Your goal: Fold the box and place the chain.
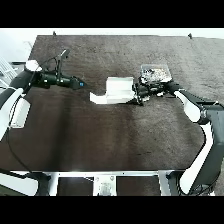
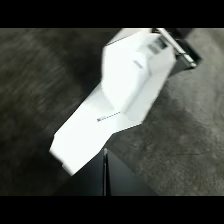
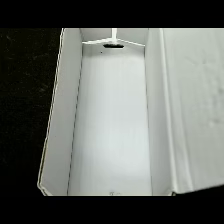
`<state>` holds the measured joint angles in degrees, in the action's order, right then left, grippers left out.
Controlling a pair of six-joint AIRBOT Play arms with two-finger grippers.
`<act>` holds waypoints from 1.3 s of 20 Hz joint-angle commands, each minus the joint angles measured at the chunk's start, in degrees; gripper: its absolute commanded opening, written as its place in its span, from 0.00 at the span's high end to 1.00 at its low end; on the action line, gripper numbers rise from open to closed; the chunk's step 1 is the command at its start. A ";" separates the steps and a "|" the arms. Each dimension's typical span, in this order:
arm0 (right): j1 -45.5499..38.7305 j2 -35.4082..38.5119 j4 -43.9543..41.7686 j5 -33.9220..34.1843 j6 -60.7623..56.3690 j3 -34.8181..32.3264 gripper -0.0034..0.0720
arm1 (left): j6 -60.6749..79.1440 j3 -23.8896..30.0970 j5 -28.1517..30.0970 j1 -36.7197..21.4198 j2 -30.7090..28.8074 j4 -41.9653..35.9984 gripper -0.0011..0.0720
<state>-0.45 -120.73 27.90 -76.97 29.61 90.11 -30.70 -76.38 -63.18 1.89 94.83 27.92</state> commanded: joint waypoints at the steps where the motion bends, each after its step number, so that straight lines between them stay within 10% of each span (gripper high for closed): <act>1: 0.02 -0.02 -0.02 -0.02 0.00 0.00 0.18 | -8.17 5.55 8.66 -0.76 -0.94 2.05 0.96; 26: 0.02 -0.02 -0.02 0.00 -0.02 0.02 0.18 | -35.30 6.93 16.63 8.22 6.19 7.17 0.96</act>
